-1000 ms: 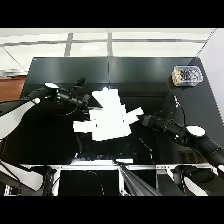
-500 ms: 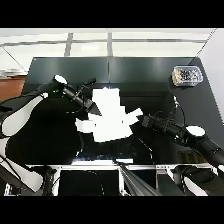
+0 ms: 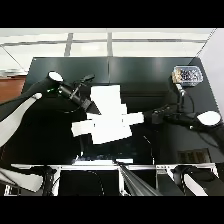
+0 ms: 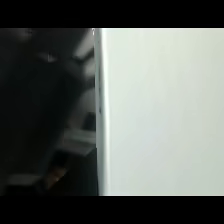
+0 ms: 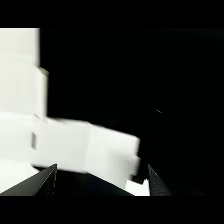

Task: Fold the box and place the chain.

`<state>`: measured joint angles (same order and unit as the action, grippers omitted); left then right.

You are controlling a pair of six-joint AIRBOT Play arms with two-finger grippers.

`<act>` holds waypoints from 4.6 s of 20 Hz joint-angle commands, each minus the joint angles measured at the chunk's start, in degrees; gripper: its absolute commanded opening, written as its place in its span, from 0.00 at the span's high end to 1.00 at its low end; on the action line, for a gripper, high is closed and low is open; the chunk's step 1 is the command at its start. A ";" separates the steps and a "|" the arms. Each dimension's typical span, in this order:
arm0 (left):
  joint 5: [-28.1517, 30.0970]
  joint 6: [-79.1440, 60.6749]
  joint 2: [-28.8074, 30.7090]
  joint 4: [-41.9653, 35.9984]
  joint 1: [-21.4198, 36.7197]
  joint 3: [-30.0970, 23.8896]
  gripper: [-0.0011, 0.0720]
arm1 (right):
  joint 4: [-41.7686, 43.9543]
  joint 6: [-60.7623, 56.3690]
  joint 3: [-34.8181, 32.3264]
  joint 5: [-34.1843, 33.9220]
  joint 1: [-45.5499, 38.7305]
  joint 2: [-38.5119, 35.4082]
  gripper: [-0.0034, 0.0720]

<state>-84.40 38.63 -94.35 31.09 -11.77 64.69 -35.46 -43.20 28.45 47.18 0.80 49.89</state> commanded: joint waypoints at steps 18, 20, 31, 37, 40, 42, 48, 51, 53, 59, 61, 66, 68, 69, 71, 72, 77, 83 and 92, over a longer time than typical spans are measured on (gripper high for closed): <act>40.87 -49.59 11.61 2.36 -14.78 -19.61 0.95 | -15.69 22.29 2.56 4.70 5.60 1.18 0.09; 41.31 -49.55 11.61 2.34 -14.51 -19.61 0.95 | -15.56 22.71 -0.79 -3.37 9.92 2.08 0.09; 40.68 -49.55 11.61 2.54 -14.56 -19.23 0.95 | -11.06 40.76 -3.58 -2.86 23.28 7.10 0.09; 40.44 -49.55 11.61 2.54 -14.56 -19.23 0.95 | 1.31 46.03 -3.58 -10.14 28.22 12.46 0.08; 40.46 -49.55 11.61 2.51 -14.56 -19.23 0.95 | 1.81 44.44 -2.47 -13.86 29.55 12.41 0.09; 40.44 -49.53 11.61 2.54 -14.56 -19.23 0.95 | -1.40 43.43 -0.02 -10.95 29.03 12.41 0.09; 40.44 -49.55 11.61 2.54 -14.56 -19.23 0.95 | -4.20 47.36 4.17 -10.73 22.51 12.41 0.09; 39.74 -49.55 11.61 2.56 -14.53 -19.23 0.95 | 1.60 52.11 4.94 -8.68 20.15 12.94 0.09; 39.52 -49.55 11.61 2.56 -14.53 -19.23 0.95 | 2.27 52.96 4.94 -8.61 19.30 13.20 0.09; 39.17 -49.55 11.61 2.56 -14.53 -19.23 0.95 | 7.58 57.31 5.20 -5.88 18.27 16.22 0.09; 39.17 -49.55 11.61 2.56 -14.53 -19.23 0.95 | 9.35 59.56 5.18 -2.19 19.37 18.82 0.09; 39.23 -49.55 11.61 4.35 -14.53 -19.23 0.95 | 5.86 59.52 5.18 -4.55 22.64 21.70 0.09; 39.36 -49.55 11.61 4.52 -14.53 -19.23 0.95 | 3.30 59.45 5.18 -5.42 22.47 21.94 0.08; 39.39 -49.55 11.61 4.52 -14.53 -19.23 0.95 | 3.37 59.41 5.18 -5.38 22.34 22.16 0.09; 39.39 -49.55 11.61 4.52 -14.53 -19.23 0.95 | 3.52 59.45 5.18 -5.35 22.45 22.93 0.09; 39.41 -49.55 11.61 4.52 -14.53 -19.23 0.95 | 3.54 59.45 5.18 -5.38 22.45 23.47 0.09; 39.41 -49.55 11.61 4.52 -14.53 -19.23 0.95 | 3.87 59.43 5.25 -5.66 22.47 24.68 0.14; 39.34 -49.55 11.61 4.50 -14.53 -19.23 0.95 | 3.39 57.92 5.33 -6.40 22.51 24.79 0.14; 39.04 -45.31 12.13 4.52 -14.23 -18.08 0.49 | 1.75 56.63 5.33 -6.49 22.53 24.85 0.37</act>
<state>-44.47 -9.39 -82.61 35.73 -26.20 45.87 -33.23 13.67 33.78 40.82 23.29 74.72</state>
